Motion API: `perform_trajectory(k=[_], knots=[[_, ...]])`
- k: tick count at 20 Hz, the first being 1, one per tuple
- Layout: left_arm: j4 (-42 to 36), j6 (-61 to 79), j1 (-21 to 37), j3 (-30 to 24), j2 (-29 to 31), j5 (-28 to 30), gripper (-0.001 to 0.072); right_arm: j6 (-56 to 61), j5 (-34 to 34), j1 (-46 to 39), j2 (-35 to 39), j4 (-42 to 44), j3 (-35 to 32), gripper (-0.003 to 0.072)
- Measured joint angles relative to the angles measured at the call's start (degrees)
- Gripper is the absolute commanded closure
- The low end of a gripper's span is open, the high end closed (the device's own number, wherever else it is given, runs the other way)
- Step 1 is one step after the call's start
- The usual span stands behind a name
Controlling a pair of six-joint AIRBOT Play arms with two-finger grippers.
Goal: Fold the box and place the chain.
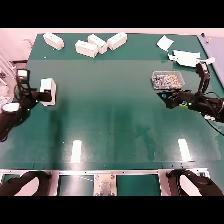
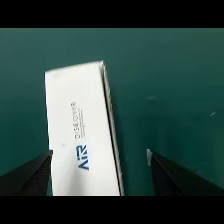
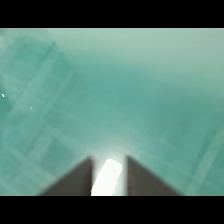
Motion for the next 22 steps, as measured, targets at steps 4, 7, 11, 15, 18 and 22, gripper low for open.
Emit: perform_trajectory(k=[4, 7, 11, 15, 18, 22], knots=[[0.31, -1.27, 0.00, 0.00, 11.82, -7.85, 0.0692, 0.00, -2.73, 0.00, 5.11, 2.64, 0.00, 0.0682], [0.74, -2.56, 0.00, -0.39, 20.37, -15.21, 0.0694, 0.00, -4.85, 0.00, 10.75, 3.21, -0.13, 0.0684], [1.33, -4.22, 0.00, -5.22, 32.68, -20.48, 0.0694, -0.02, -8.37, 0.00, 19.63, 2.45, -3.56, 0.0683], [1.40, -6.16, 0.00, -14.29, 45.33, -22.08, 0.0694, -0.04, -12.24, 0.00, 28.61, 2.10, -11.04, 0.0683], [1.53, -7.17, 0.00, -21.44, 52.37, -23.06, 0.0691, -0.02, -13.53, 0.00, 33.99, 1.95, -17.40, 0.0681], [1.53, -7.61, 0.00, -26.34, 56.30, -23.56, 0.0690, -0.02, -14.21, 0.00, 37.33, 1.92, -24.30, 0.0680]])
